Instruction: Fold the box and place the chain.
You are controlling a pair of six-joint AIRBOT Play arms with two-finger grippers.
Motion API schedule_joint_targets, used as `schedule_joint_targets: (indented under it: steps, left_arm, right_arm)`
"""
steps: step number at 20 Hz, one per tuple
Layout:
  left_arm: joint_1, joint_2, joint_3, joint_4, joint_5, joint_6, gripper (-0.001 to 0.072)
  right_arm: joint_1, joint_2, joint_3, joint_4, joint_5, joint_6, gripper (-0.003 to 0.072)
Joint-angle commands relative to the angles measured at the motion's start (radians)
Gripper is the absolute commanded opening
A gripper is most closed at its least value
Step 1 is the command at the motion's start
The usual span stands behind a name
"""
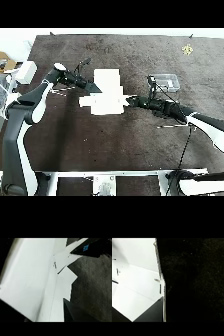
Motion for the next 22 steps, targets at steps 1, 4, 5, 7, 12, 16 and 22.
schedule_joint_targets:
  steps: [1, 4, 5, 7, 12, 16, 22]
  left_arm:
    - [-0.001, 0.0, 0.002, 0.002, -0.008, 0.002, 0.0285]
    - [-0.001, -0.001, 0.002, 0.008, -0.014, 0.011, 0.0013]
    - [-0.001, -0.001, 0.002, 0.011, -0.028, 0.04, 0.0013]
    - [-0.001, -0.001, 0.001, 0.01, -0.033, 0.09, 0.0012]
    - [-0.001, 0.0, 0.001, 0.007, -0.03, 0.251, 0.0013]
    - [-0.001, 0.0, 0.002, 0.007, -0.007, 0.436, 0.0013]
    - [-0.001, 0.0, 0.001, -0.014, 0.058, 0.625, 0.0013]
  right_arm:
    - [0.0, -0.001, 0.0, 0.0, 0.006, 0.0, 0.0004]
    - [0.0, -0.001, 0.0, 0.0, 0.005, 0.0, 0.0004]
    - [0.0, -0.001, 0.0, 0.0, 0.005, 0.0, 0.0005]
    - [0.0, -0.001, 0.0, 0.0, 0.008, -0.013, 0.0037]
    - [-0.057, 0.041, 0.001, 0.0, 0.068, -0.071, 0.0505]
    - [-0.171, 0.106, 0.001, -0.055, 0.151, -0.071, 0.0505]
    - [-0.219, 0.12, 0.0, -0.143, 0.193, -0.07, 0.0504]
